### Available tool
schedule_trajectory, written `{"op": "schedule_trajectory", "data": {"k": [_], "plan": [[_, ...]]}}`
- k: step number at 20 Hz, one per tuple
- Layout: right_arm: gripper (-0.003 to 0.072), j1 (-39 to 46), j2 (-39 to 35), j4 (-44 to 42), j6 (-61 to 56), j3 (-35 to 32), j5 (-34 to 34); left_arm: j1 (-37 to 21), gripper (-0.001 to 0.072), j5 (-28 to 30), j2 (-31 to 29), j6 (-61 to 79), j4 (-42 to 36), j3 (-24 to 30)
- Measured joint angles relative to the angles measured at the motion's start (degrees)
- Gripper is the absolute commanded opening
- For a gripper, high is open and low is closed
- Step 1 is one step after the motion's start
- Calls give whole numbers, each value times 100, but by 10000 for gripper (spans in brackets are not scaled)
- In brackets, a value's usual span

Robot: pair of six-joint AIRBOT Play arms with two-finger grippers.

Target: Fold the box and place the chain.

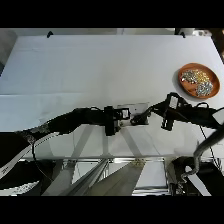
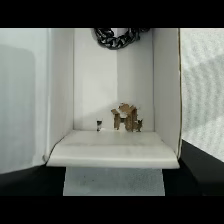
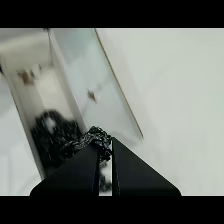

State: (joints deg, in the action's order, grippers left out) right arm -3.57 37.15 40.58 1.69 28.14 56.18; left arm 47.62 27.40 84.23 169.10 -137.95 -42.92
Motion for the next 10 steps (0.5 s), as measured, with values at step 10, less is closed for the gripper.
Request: {"op": "schedule_trajectory", "data": {"k": [10], "plan": [[16, -127, -568, -1399, 48, -2, 428, 0, 153, 2, 0, 0, 0, 0]]}}
